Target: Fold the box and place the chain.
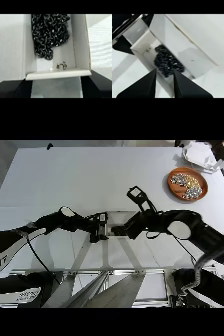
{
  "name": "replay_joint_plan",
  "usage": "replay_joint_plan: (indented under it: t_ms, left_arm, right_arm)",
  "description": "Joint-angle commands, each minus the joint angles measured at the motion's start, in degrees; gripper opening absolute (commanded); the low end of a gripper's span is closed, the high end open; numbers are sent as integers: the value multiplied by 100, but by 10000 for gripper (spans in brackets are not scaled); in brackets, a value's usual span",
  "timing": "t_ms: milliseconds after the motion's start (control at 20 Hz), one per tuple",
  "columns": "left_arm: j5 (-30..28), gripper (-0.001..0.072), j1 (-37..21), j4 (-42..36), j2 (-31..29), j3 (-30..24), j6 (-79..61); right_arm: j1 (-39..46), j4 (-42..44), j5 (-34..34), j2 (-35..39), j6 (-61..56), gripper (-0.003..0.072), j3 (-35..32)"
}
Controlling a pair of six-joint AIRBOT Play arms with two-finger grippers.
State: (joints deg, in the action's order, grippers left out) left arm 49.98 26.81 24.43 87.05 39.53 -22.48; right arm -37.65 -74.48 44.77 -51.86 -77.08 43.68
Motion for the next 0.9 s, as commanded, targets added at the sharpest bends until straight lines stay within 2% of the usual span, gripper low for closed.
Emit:
replay_joint_plan:
  t_ms: [0, 100, 250, 400, 600, 850]
  left_arm:
    - [-2, 336, -2, 2, -4, 0, 0]
    - [-2, 336, -2, 2, -4, 0, 0]
    - [-2, 336, -2, 2, -4, 0, 0]
    - [-2, 336, -2, 2, -4, 0, 0]
    - [-2, 336, -2, 2, -4, 0, 0]
    - [-2, 336, -2, 2, -4, 0, 0]
  right_arm:
    - [385, -1023, 160, 621, 402, 210, 127]
    - [1012, -1104, 258, 616, 883, 13, 127]
    - [2046, -957, 87, 531, 1067, 13, 127]
    - [2763, -181, -138, 166, 2173, 13, 127]
    - [2962, 1445, -37, -863, 3786, 15, 131]
    - [2962, 4437, 741, -2004, 6487, 16, 365]
